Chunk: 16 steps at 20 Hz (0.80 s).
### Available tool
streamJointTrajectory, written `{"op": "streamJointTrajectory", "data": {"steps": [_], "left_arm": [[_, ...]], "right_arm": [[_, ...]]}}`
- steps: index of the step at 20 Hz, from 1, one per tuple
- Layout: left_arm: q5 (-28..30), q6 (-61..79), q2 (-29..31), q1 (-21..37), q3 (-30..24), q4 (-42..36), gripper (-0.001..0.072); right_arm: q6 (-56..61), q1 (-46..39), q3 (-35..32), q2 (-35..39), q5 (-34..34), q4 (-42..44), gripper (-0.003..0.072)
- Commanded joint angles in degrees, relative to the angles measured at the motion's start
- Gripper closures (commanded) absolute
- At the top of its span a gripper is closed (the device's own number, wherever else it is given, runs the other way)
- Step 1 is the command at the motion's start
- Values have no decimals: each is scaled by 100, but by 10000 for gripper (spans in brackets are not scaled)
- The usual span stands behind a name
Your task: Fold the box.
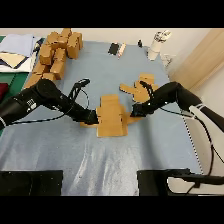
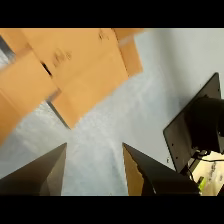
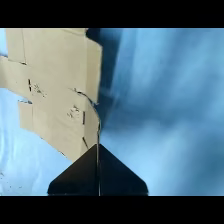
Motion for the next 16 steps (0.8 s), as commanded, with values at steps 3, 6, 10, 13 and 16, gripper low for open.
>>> {"op": "streamJointTrajectory", "data": {"steps": [3,6,10,13,16], "left_arm": [[-96,243,-76,605,4,4,182],[-361,385,-345,909,4,2,182],[-433,629,-743,1244,-125,-4,182],[-428,990,-1104,1327,-162,-247,182],[-295,1670,-1504,1327,-162,-1152,182]], "right_arm": [[354,872,-1908,1390,1292,7,687],[409,1322,-2577,1921,2079,4,687],[409,1788,-2885,2365,2649,-17,687],[413,1993,-2885,2538,2734,-15,687],[433,2225,-2887,2551,2732,-15,687]]}}
